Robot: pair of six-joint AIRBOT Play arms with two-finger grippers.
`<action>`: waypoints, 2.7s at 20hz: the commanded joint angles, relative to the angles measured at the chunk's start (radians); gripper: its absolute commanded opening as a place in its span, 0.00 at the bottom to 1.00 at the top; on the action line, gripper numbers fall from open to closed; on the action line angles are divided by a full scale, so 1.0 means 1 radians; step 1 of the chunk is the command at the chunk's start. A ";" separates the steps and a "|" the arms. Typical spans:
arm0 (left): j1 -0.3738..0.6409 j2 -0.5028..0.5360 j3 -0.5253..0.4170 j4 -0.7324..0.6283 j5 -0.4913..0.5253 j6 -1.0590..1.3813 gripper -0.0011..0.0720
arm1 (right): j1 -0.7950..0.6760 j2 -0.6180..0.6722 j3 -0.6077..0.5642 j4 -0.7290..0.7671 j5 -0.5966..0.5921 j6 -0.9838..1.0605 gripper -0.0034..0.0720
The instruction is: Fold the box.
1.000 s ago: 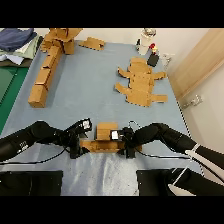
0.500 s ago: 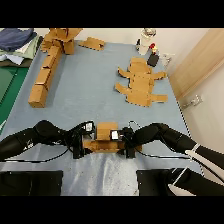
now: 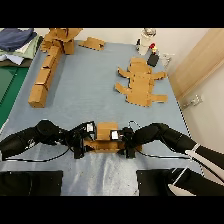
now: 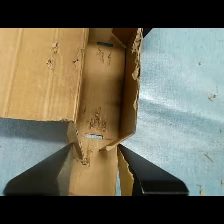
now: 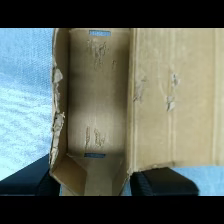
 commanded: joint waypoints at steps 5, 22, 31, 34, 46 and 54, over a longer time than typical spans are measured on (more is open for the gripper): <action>0.000 -0.001 0.001 -0.018 -0.003 0.001 0.25 | 0.000 0.001 0.000 0.000 0.000 0.000 0.73; -0.031 -0.030 0.011 -0.129 0.053 0.080 0.25 | 0.000 0.001 0.000 0.000 0.000 0.000 0.73; -0.038 -0.030 0.011 -0.136 0.022 0.080 0.60 | 0.000 0.001 0.000 0.000 0.000 0.000 0.73; -0.037 -0.030 0.011 -0.137 0.018 0.080 0.88 | 0.000 0.001 0.000 0.000 0.000 0.000 0.73; -0.037 -0.021 0.011 0.002 0.080 -0.025 0.07 | 0.000 0.001 0.000 0.000 0.000 0.000 0.73; -0.031 0.299 0.016 0.390 0.086 -0.684 0.03 | 0.000 0.001 0.000 0.000 0.000 0.000 0.73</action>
